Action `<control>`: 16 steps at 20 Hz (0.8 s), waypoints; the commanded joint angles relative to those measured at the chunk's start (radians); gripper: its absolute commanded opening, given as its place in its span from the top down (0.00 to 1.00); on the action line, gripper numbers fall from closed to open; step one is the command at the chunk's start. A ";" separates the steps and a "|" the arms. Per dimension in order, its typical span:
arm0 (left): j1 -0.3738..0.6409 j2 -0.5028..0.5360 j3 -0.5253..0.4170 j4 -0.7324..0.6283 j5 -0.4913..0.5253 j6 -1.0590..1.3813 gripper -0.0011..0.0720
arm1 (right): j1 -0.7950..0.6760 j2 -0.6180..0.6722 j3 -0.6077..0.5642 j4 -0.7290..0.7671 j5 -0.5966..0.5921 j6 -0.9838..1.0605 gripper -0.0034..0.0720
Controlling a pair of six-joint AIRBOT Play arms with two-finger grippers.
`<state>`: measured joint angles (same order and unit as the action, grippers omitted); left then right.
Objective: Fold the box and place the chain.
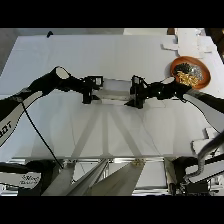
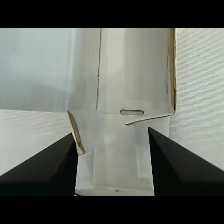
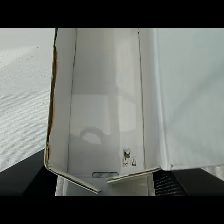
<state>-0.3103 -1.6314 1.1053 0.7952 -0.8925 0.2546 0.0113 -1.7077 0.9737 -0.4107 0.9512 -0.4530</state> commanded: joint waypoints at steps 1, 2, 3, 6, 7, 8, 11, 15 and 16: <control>-0.002 0.000 -0.001 0.002 -0.009 0.012 0.45 | 0.000 0.000 0.001 0.000 0.000 0.000 0.20; -0.002 -0.001 -0.001 0.010 -0.010 0.016 0.45 | 0.000 0.000 0.001 0.000 0.000 0.000 0.20; -0.001 0.000 -0.001 0.028 -0.010 0.016 0.45 | 0.000 0.000 0.001 0.000 0.000 0.000 0.20; 0.005 0.000 -0.001 0.097 -0.017 0.020 0.45 | 0.000 0.000 0.001 0.000 0.000 0.000 0.20; 0.011 0.000 -0.001 0.096 -0.028 0.039 0.45 | 0.000 0.000 0.001 0.000 0.000 0.000 0.20; 0.015 0.000 -0.001 0.093 -0.043 0.072 0.45 | 0.000 0.000 0.001 0.000 0.000 0.000 0.20; 0.019 0.002 -0.001 0.076 -0.071 0.149 0.53 | 0.000 0.000 0.001 0.000 0.000 0.000 0.20; 0.019 0.001 -0.001 0.043 -0.023 0.150 0.62 | 0.000 0.000 0.001 0.000 0.000 0.000 0.20; 0.019 0.001 -0.001 0.043 -0.018 0.150 0.62 | 0.000 0.000 0.001 0.000 0.000 0.000 0.20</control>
<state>-0.2928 -1.6310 1.1034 0.8574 -0.9356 0.3874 0.0113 -1.7077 0.9737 -0.4103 0.9512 -0.4530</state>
